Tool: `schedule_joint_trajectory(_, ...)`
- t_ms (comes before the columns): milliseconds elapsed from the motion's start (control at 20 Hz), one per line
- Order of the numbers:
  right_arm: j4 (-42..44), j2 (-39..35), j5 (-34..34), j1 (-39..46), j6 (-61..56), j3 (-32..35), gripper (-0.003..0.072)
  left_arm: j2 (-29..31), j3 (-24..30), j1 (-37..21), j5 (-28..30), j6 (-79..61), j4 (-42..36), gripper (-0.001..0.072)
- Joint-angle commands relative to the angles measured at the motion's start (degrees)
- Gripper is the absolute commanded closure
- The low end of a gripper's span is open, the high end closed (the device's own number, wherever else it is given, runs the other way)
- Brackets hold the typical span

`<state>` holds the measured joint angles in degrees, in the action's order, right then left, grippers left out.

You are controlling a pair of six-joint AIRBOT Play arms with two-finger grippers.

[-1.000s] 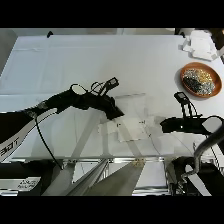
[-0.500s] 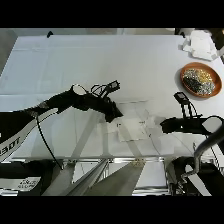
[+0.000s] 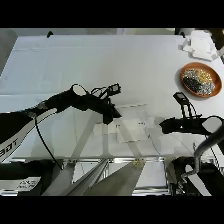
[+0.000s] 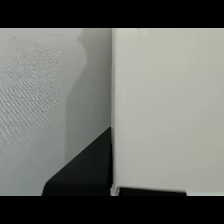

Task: Fold the box and place the chain.

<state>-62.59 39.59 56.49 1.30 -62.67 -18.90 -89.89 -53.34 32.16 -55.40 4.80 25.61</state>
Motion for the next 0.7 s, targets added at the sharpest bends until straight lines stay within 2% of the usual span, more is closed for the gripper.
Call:
schedule_joint_trajectory(0, -0.1, -0.1, 2.2, 0.0, 0.0, -1.3, 0.0533, 3.7, 0.0, -0.1, -0.2, -1.9, 6.3, 0.0701)
schedule_joint_trajectory(50, -0.1, -0.1, 3.7, 0.0, 0.0, -2.4, 0.0465, 5.0, 0.0, -0.1, -0.3, -1.8, 7.7, 0.0701)
schedule_joint_trajectory(200, -0.2, -0.1, 10.3, 0.0, 0.0, -8.2, 0.0354, 8.7, 0.0, 0.1, -2.1, -1.8, 11.0, 0.0702)
schedule_joint_trajectory(300, -0.3, -0.1, 15.3, 0.0, 0.0, -13.0, 0.0344, 10.6, 0.0, 0.1, -4.8, -0.3, 11.4, 0.0705)
schedule_joint_trajectory(450, -0.6, -0.3, 20.8, 0.0, 0.0, -18.1, 0.0344, 12.6, 0.8, 0.6, -4.6, 9.0, 14.9, 0.0710)
schedule_joint_trajectory(550, -0.6, -1.2, 21.1, 0.0, 0.2, -18.5, 0.0344, 13.5, 3.2, 2.5, -1.5, 8.7, 15.1, 0.0711)
schedule_joint_trajectory(650, -0.8, -1.8, 21.9, 0.0, 0.2, -18.5, 0.0344, 13.9, 5.7, 5.4, 4.0, 6.6, 14.6, 0.0710)
